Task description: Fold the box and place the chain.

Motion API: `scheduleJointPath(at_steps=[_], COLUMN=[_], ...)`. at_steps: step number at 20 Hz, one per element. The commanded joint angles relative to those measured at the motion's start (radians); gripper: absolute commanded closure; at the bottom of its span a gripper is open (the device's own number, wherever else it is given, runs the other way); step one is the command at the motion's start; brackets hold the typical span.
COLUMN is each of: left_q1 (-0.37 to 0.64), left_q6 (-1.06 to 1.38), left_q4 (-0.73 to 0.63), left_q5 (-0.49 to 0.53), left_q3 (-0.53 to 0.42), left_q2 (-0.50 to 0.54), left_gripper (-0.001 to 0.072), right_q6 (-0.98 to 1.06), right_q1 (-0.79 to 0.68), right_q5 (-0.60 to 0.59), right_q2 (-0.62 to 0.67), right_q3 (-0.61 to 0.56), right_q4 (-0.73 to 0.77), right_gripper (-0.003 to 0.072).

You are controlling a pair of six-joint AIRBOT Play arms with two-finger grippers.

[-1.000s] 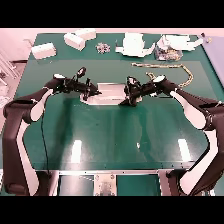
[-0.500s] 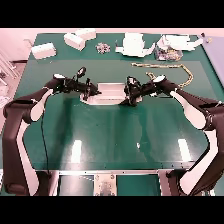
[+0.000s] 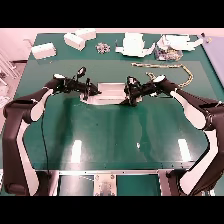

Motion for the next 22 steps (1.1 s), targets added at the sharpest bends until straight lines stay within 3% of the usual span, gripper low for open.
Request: scheduleJointPath(at_steps=[1,7,9,10,18,19,20,22], left_q1=[0.001,0.001,0.001,0.001,0.002,0.003,0.006,0.018], left_q6=[0.000,0.008,0.007,0.007,0.008,0.007,0.002,-0.004], left_q4=[-0.010,-0.072,-0.073,-0.075,-0.084,-0.090,-0.093,-0.091], left_q5=[0.000,-0.003,-0.029,-0.042,-0.085,-0.094,-0.111,-0.142], left_q3=[0.003,0.003,0.003,0.003,0.008,0.013,0.022,0.044], left_q2=[0.000,0.000,0.000,0.000,0.000,0.002,0.003,0.006], left_gripper=[0.0687,0.0685,0.0497,0.0449,0.0431,0.0208,0.0088,0.0050], right_q6=[0.000,0.000,0.000,0.000,0.000,0.000,0.000,0.000], right_q1=[0.001,0.001,0.001,0.001,0.001,0.001,0.001,0.001], right_q5=[0.001,0.001,0.001,0.001,0.001,0.001,0.001,0.001], right_q2=[0.000,0.000,0.000,0.000,0.000,0.000,0.000,0.000], right_q3=[0.000,0.000,0.000,0.000,0.000,0.000,0.000,0.000], right_q4=[0.000,0.000,0.000,0.000,0.000,0.000,0.000,0.000], right_gripper=[0.0099,0.0099,0.0099,0.0099,0.0099,0.0099,0.0099,0.0099])
